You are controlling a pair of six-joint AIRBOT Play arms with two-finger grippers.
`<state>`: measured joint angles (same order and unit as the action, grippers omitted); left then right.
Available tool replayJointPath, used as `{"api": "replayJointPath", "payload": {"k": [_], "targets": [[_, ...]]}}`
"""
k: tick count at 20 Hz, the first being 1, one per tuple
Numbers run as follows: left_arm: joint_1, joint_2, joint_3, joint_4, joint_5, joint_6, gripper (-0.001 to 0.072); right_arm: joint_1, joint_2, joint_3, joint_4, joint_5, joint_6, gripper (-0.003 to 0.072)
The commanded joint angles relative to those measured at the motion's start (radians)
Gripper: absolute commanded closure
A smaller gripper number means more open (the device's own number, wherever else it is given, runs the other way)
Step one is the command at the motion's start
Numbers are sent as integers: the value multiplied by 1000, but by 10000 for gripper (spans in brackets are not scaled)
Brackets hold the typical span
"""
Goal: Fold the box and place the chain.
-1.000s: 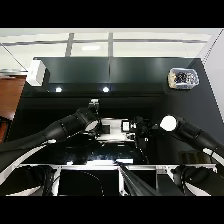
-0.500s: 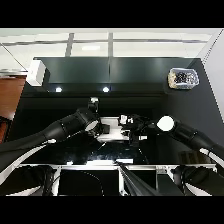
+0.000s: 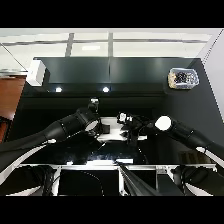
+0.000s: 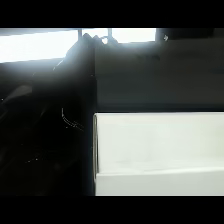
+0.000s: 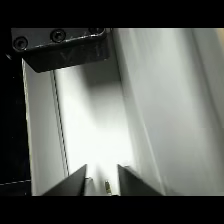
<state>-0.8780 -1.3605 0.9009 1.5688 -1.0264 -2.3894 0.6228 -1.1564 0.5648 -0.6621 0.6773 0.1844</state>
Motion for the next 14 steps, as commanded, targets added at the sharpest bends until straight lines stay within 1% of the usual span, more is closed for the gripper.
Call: {"api": "replayJointPath", "payload": {"k": [1, 2, 3, 4, 5, 6, 7, 8, 10, 12, 14], "targets": [[0, -1, 1, 1, -3, 1, 681, 0, -2, 0, -4, -2, 6, 295], [0, -1, 1, 1, -3, 1, 681, 0, -2, 0, -8, -1, 6, 450], [0, -1, 1, 1, -3, 1, 681, 0, -2, 0, -7, -3, 7, 353], [0, -1, 1, 1, -3, 1, 681, 0, -2, 0, -8, -9, 7, 286], [0, -1, 1, 1, -3, 1, 681, -1, -1, 0, -17, -6, 14, 510], [0, -1, 1, 1, -3, 1, 681, -6, 8, 1, -48, 0, 66, 623], [0, -1, 1, 1, -2, 1, 681, -22, 26, 4, -95, 23, 158, 646], [0, -1, 1, 1, -2, 1, 681, -52, 60, 10, -148, 79, 282, 646], [0, -1, 1, 1, -5, 2, 681, -155, 150, 16, -235, 246, 503, 646], [0, -1, 1, 1, -3, 1, 680, -319, 230, 16, -325, 387, 731, 648], [0, -1, 1, 1, -4, 1, 681, -530, 255, 14, -371, 473, 909, 648]]}}
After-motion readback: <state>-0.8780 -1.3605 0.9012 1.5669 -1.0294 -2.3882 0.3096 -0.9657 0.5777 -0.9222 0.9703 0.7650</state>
